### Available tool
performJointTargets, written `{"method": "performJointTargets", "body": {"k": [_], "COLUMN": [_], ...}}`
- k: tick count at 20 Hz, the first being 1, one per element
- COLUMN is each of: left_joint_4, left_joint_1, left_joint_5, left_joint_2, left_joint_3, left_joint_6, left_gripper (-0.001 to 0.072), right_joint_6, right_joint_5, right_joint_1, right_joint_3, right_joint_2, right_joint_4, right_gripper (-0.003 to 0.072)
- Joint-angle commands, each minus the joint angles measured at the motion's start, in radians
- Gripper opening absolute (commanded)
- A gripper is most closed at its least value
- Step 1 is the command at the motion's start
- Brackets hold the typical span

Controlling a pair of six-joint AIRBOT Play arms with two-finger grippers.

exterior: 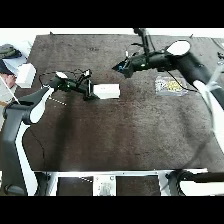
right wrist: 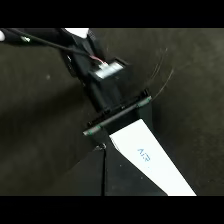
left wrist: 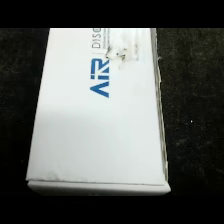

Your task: Fold the box and place the chain.

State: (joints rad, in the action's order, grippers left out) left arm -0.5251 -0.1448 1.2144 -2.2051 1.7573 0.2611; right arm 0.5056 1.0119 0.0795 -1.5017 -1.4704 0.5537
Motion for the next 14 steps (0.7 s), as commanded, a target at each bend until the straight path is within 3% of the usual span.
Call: {"method": "performJointTargets", "body": {"k": [1,6,10,11,12,14], "left_joint_4": [0.013,0.013,0.024,0.037,0.041,0.041], "left_joint_1": [0.0,0.0,0.0,0.0,0.0,0.0], "left_joint_5": [-0.002,0.001,0.001,0.004,0.008,-0.008], "left_joint_2": [0.001,0.001,0.001,0.002,0.008,0.05], "left_joint_3": [0.0,0.0,0.0,0.0,0.0,0.0], "left_joint_6": [0.001,0.001,0.001,-0.013,-0.026,-0.089], "left_gripper": [0.0224,0.0224,0.0221,0.0058,0.0011,0.0008], "right_joint_6": [-0.026,-0.094,-0.036,-0.014,-0.005,0.008], "right_joint_5": [-0.22,-0.549,-0.579,-0.579,-0.579,-0.582], "right_joint_1": [-0.001,-0.001,-0.001,-0.001,-0.001,-0.001], "right_joint_3": [0.265,0.765,0.986,1.013,1.027,1.031], "right_joint_2": [0.306,0.706,0.874,0.906,0.932,0.972], "right_joint_4": [-0.034,-0.035,-0.035,-0.035,-0.035,-0.035], "right_gripper": [-0.0019,-0.0018,-0.0017,-0.0017,-0.0017,-0.0018]}}
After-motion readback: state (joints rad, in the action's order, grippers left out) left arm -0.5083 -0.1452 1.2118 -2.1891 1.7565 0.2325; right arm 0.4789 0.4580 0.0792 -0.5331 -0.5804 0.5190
